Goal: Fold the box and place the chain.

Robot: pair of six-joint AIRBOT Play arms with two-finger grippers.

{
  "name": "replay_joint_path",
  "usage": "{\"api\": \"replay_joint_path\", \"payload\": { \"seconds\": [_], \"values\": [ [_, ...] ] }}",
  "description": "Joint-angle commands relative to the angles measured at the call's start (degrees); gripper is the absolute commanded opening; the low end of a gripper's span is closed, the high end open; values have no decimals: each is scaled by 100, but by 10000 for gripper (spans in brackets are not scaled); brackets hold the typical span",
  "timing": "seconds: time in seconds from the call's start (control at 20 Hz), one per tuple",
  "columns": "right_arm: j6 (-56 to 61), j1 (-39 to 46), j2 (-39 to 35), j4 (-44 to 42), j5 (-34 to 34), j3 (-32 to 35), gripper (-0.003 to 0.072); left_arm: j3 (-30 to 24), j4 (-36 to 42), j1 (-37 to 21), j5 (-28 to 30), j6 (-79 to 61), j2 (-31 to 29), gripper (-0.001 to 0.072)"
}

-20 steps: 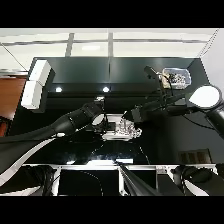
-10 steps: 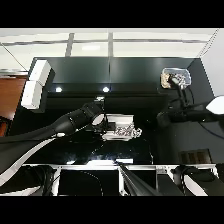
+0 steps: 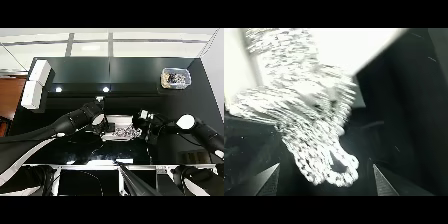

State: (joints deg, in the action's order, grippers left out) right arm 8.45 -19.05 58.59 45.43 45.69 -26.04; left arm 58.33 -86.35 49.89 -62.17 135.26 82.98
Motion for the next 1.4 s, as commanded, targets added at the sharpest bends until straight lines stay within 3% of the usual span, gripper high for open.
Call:
{"api": "replay_joint_path", "payload": {
  "seconds": [0.0, 0.65, 1.05, 1.1, 1.2, 1.25, 1.3, 1.35],
  "values": [
    [-616, -367, 249, -195, -286, 48, 720, -2, -17, 4, -2, -2, 2, 32],
    [-616, -431, 627, -448, -933, 48, 720, -2, -15, 4, 39, 0, 2, 32],
    [-614, -431, 627, -439, -800, 48, 720, -2, -15, 4, 59, 0, 2, 31],
    [-619, -431, 627, -437, -802, 48, 679, -2, -15, 4, 61, 0, 2, 31],
    [-610, -431, 627, -450, -793, 48, 424, -2, -17, 4, 59, 0, 2, 32],
    [-610, -428, 627, -450, -776, 48, 187, -2, -17, 4, 57, 0, 2, 32],
    [-605, -428, 627, -448, -728, 46, 16, -2, -17, 4, 57, 0, 2, 32],
    [-518, -428, 619, -450, -723, 46, 18, -2, -17, 4, 57, 0, 2, 32]
  ]
}}
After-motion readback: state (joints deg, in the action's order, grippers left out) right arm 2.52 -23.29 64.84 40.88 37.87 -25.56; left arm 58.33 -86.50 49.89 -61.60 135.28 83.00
